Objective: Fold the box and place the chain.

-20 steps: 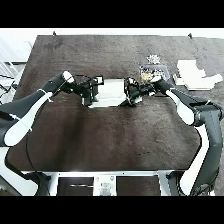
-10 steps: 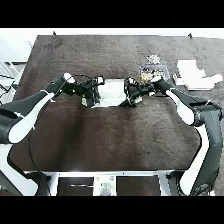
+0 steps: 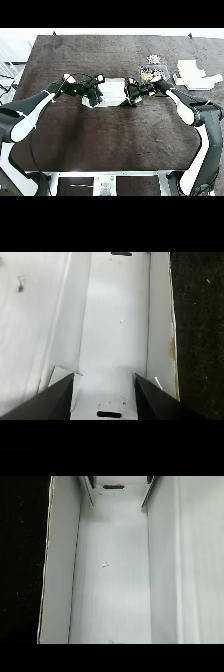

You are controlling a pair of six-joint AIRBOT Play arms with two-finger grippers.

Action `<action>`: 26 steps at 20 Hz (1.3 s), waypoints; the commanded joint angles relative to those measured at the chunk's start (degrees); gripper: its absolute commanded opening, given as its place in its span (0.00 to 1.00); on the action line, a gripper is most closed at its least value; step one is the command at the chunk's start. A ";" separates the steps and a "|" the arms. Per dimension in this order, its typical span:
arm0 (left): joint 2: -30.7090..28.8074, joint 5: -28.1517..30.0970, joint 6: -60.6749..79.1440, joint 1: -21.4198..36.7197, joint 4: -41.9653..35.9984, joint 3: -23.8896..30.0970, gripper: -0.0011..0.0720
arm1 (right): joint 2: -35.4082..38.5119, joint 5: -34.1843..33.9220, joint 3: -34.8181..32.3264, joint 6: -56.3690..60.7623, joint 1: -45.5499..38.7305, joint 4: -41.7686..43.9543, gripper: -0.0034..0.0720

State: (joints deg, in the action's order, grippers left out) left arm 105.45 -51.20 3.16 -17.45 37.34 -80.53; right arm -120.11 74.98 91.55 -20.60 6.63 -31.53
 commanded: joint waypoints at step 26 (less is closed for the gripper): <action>-6.14 -12.28 -18.69 7.10 0.09 0.28 0.03 | -0.02 0.02 0.07 0.00 0.00 0.02 0.81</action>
